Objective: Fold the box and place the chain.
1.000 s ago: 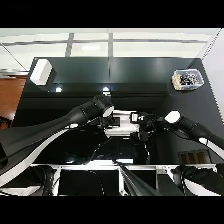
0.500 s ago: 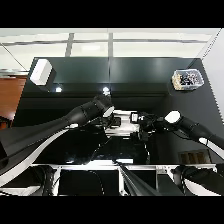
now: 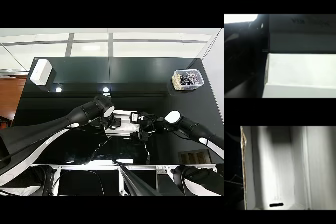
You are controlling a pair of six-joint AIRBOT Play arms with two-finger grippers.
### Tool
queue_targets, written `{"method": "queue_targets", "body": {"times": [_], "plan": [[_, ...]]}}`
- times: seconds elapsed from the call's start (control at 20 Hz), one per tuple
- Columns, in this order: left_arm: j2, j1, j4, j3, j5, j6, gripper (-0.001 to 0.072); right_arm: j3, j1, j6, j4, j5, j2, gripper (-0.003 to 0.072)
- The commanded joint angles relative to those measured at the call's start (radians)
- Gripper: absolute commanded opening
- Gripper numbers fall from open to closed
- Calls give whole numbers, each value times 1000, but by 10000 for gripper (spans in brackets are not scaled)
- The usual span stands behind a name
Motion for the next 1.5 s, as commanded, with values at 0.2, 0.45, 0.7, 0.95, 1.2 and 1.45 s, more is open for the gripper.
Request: {"method": "queue_targets", "body": {"times": [0.2,0.45,0.7,0.95,1.2,1.45], "plan": [[-4,0,-10,1,7,6,26,0,0,1,0,-1,0,490],[-4,1,-7,1,7,24,26,5,-1,139,-19,-69,21,720],[-4,1,13,1,15,23,26,19,-32,159,-219,113,148,720],[-4,-1,10,1,19,24,27,19,-37,158,-223,115,190,720],[-4,-1,10,1,26,24,27,19,-36,135,-206,109,185,414],[-4,-1,10,1,26,24,27,19,-34,137,-36,103,136,195]]}}
